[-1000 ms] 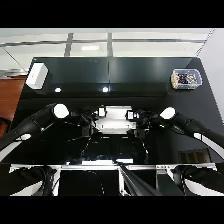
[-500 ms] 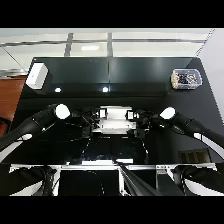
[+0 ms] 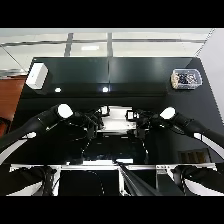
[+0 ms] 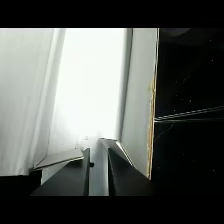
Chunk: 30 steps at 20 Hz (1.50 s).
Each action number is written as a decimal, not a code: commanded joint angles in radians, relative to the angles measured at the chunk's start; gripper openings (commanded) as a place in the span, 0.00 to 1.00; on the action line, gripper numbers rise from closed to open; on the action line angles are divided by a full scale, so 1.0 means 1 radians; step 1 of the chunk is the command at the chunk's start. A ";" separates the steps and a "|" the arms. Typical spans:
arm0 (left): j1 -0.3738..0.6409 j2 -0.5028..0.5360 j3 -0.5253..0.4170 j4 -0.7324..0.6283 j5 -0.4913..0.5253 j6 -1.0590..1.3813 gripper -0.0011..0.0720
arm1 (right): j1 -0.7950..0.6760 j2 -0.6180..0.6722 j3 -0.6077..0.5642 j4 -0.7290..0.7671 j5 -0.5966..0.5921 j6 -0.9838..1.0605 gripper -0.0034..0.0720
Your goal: Fold the box and place the chain.
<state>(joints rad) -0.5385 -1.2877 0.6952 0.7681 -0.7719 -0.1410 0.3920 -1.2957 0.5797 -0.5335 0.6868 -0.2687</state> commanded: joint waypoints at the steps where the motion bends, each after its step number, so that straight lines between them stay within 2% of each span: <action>1: 0.000 -0.021 0.001 -0.022 0.011 0.003 0.13 | 0.001 0.000 0.001 0.001 0.000 0.002 0.17; 2: 0.000 -0.021 0.001 -0.022 0.011 0.003 0.08 | 0.001 0.000 0.001 0.001 0.000 0.002 0.17; 5: -0.001 -0.021 0.001 -0.023 0.010 -0.004 0.09 | 0.001 0.000 0.001 0.001 0.000 0.002 0.17; 6: -0.001 -0.021 0.001 -0.023 0.011 -0.027 0.15 | 0.001 0.000 0.001 0.001 0.000 0.002 0.17; 7: -0.001 -0.021 0.001 -0.023 0.010 -0.031 0.34 | 0.001 0.000 0.001 0.001 0.000 0.002 0.17; 8: -0.001 -0.021 0.001 -0.023 0.010 -0.031 0.44 | 0.001 0.000 0.001 0.001 0.000 0.002 0.17; 9: -0.001 -0.021 0.001 -0.022 0.006 -0.031 0.41 | 0.001 0.000 0.001 0.001 0.000 0.002 0.17; 10: -0.001 -0.021 0.001 -0.021 0.003 -0.031 0.14 | 0.001 0.000 0.001 0.001 0.000 0.002 0.17; 11: -0.001 -0.021 0.001 -0.022 0.003 -0.031 0.09 | 0.001 0.000 0.001 0.001 0.001 0.002 0.17; 12: -0.002 -0.021 0.001 -0.023 0.005 -0.031 0.32 | 0.001 0.000 0.001 0.001 0.001 0.002 0.17; 13: -0.001 -0.021 0.001 -0.022 0.008 -0.031 0.58 | 0.001 0.000 0.001 0.001 0.000 0.002 0.17; 14: 0.001 -0.019 0.001 -0.010 0.008 -0.031 0.34 | 0.001 0.000 0.001 0.001 0.000 0.002 0.17; 15: 0.005 -0.012 0.005 0.024 0.004 -0.031 0.05 | 0.001 0.000 0.001 0.001 0.000 0.002 0.17; 18: 0.047 0.051 0.022 0.136 -0.008 -0.256 0.05 | 0.001 0.000 0.001 0.001 0.000 0.002 0.17; 22: 0.205 0.203 0.038 0.293 -0.153 -0.503 0.05 | 0.001 0.000 0.001 0.001 0.000 0.002 0.17; 24: 0.298 0.265 0.031 0.326 -0.218 -0.596 0.05 | 0.001 0.000 0.001 0.001 0.000 0.002 0.17; 26: 0.376 0.277 -0.005 0.340 -0.241 -0.672 0.05 | 0.001 0.000 0.001 0.001 0.001 0.002 0.17; 29: 0.502 0.210 -0.053 0.427 -0.263 -1.293 0.05 | 0.001 0.000 0.001 0.001 0.000 0.002 0.17; 30: 0.549 0.177 -0.079 0.365 -0.264 -1.349 0.05 | 0.001 0.000 0.001 0.001 0.000 0.002 0.17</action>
<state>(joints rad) -0.1066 -1.0702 0.6617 1.1263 -0.9939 -1.0855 0.3920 -1.2957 0.5797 -0.5320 0.6872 -0.2657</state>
